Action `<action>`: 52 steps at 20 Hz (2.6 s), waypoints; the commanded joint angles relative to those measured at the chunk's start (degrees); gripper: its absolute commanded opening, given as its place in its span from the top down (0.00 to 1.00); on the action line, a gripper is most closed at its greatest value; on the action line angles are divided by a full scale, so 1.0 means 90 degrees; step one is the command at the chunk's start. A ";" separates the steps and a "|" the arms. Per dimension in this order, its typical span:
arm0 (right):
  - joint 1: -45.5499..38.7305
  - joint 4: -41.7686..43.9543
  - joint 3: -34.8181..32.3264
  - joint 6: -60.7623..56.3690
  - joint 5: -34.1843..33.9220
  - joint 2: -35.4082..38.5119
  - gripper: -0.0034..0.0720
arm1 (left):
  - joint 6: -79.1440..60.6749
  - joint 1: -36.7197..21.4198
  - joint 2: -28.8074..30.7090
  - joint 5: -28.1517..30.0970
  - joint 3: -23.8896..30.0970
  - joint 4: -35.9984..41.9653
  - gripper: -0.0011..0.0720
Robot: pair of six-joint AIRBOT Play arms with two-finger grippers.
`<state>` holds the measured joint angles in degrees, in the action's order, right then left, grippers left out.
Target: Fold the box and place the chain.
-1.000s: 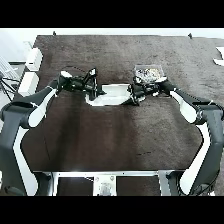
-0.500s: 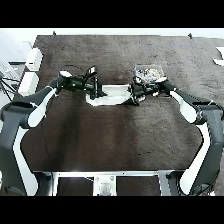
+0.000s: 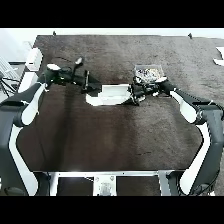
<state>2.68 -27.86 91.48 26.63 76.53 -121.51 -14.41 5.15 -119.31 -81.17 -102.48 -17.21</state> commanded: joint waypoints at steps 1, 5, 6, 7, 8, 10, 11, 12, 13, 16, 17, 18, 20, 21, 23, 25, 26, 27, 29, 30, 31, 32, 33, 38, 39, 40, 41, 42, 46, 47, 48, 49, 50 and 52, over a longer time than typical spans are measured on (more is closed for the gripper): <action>0.0000 0.0002 0.0000 -0.0002 0.0002 -0.0002 0.18 | -0.0126 -0.0267 0.0002 -0.1406 -0.0430 0.0250 0.75; 0.0000 0.0000 0.0000 -0.0002 0.0005 -0.0002 0.18 | 0.0066 -0.0177 0.0199 -0.2147 -0.0525 0.0245 0.97; 0.0000 0.0002 0.0000 -0.0002 0.0005 -0.0002 0.18 | 0.0274 -0.0158 0.0372 -0.2098 -0.0520 0.0165 0.97; 0.0000 0.0002 0.0000 -0.0002 0.0002 -0.0002 0.18 | 0.0461 -0.0151 0.0595 -0.1943 -0.0520 0.0061 0.97; 0.0000 0.0000 0.0000 -0.0002 0.0005 -0.0002 0.18 | 0.0675 -0.0138 0.0865 -0.1751 -0.0520 -0.0022 0.97; 0.0000 0.0002 0.0000 -0.0002 0.0005 -0.0002 0.18 | 0.0959 -0.0138 0.1355 -0.1462 -0.0517 -0.0039 0.97; 0.0000 0.0002 0.0000 -0.0002 0.0002 -0.0002 0.18 | 0.1073 -0.0104 0.1603 -0.1217 -0.0447 -0.0044 0.97; 0.0000 0.0002 0.0000 -0.0002 0.0002 -0.0002 0.18 | 0.1098 -0.0041 0.1889 -0.0845 -0.0206 -0.0039 0.96; 0.0000 0.0002 0.0000 -0.0002 0.0002 -0.0002 0.18 | 0.1064 0.0080 0.2205 -0.0413 0.0160 -0.0039 0.97; 0.0000 0.0002 0.0000 -0.0002 0.0002 -0.0002 0.18 | 0.0228 0.0663 0.3461 0.1690 0.2067 -0.0046 0.97; 0.0000 0.0002 0.0000 -0.0002 0.0002 -0.0002 0.18 | -0.0202 0.0852 0.3779 0.2310 0.2722 -0.0039 0.97; 0.0000 0.0002 0.0000 -0.0002 0.0002 -0.0002 0.18 | -0.0559 0.1030 0.3966 0.2698 0.3300 -0.0041 0.96; 0.0000 0.0002 0.0000 -0.0002 0.0002 -0.0002 0.18 | -0.0755 0.1158 0.3861 0.2820 0.3963 -0.0032 0.96; 0.0000 0.0002 0.0000 -0.0002 0.0002 -0.0002 0.18 | -0.0760 0.1156 0.3755 0.2866 0.4165 0.0039 0.96; 0.0000 0.0002 0.0000 -0.0002 0.0002 -0.0002 0.18 | -0.0770 0.1156 0.3490 0.3143 0.4371 0.0124 0.96; 0.0000 0.0002 0.0000 -0.0002 0.0002 -0.0002 0.18 | -0.0792 0.1156 0.3215 0.3232 0.4386 0.0202 0.96; 0.0000 0.0002 0.0000 -0.0002 0.0002 -0.0002 0.18 | -0.0763 0.1156 0.3101 0.3223 0.4386 0.0311 0.96; 0.0000 0.0002 0.0000 -0.0002 0.0002 -0.0002 0.18 | -0.0602 0.1156 0.2977 0.3235 0.4386 0.0342 0.96; 0.0000 0.0002 0.0000 -0.0002 0.0002 -0.0002 0.18 | -0.0568 0.1156 0.2756 0.3339 0.4359 0.0352 0.96; 0.0000 0.0002 0.0000 -0.0002 0.0002 -0.0002 0.18 | -0.0573 0.1156 0.2669 0.3449 0.4262 0.0367 0.96; 0.0000 0.0002 0.0000 -0.0002 0.0002 -0.0002 0.18 | -0.0571 0.1156 0.2584 0.3541 0.4097 0.0379 0.96; 0.0000 0.0002 0.0000 -0.0002 0.0002 -0.0002 0.18 | -0.0571 0.1156 0.2492 0.3616 0.3883 0.0391 0.96; 0.0000 0.0002 0.0000 -0.0002 0.0002 -0.0002 0.18 | -0.0571 0.1156 0.2395 0.3653 0.3653 0.0391 0.96; 0.0000 0.0002 0.0000 -0.0002 0.0002 -0.0002 0.18 | -0.0423 0.1156 0.1783 0.3861 0.2693 0.0364 0.96; 0.0000 0.0002 0.0000 -0.0002 0.0002 -0.0002 0.18 | -0.0427 0.1156 0.1678 0.3966 0.2545 0.0355 0.96; 0.0000 0.0002 0.0000 -0.0002 0.0002 -0.0002 0.18 | -0.0420 0.1156 0.1588 0.4058 0.2438 0.0350 0.96; 0.0000 0.0002 0.0000 -0.0002 0.0002 -0.0002 0.18 | -0.0401 0.1156 0.1518 0.4138 0.2348 0.0345 0.96; 0.0000 0.0002 0.0000 -0.0002 0.0002 -0.0002 0.18 | -0.0396 0.1156 0.1472 0.4153 0.2276 0.0340 0.96; 0.0000 0.0002 0.0000 -0.0002 0.0002 -0.0002 0.18 | -0.0396 0.1156 0.1457 0.4619 0.2249 0.0330 0.96; 0.0000 0.0002 0.0000 -0.0002 0.0002 -0.0002 0.18 | -0.0398 0.1156 0.1457 0.4660 0.2249 0.0330 0.96; 0.0000 0.0002 0.0000 -0.0002 0.0002 -0.0002 0.18 | -0.0398 0.1156 0.1457 0.4697 0.2249 0.0330 0.96; 0.0000 0.0002 0.0000 -0.0002 0.0002 -0.0002 0.18 | -0.0401 0.1156 0.1455 0.4760 0.2249 0.0330 0.96; 0.0000 0.0002 0.0000 -0.0002 0.0002 -0.0002 0.18 | -0.0401 0.1156 0.1435 0.4801 0.2249 0.0330 0.96; 0.0000 0.0002 0.0000 -0.0002 0.0002 -0.0002 0.18 | -0.0396 0.1156 0.1314 0.4782 0.2244 0.0262 0.96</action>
<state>2.68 -27.83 91.48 26.61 76.53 -121.51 -18.04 15.53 -106.54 -39.16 -82.13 -14.24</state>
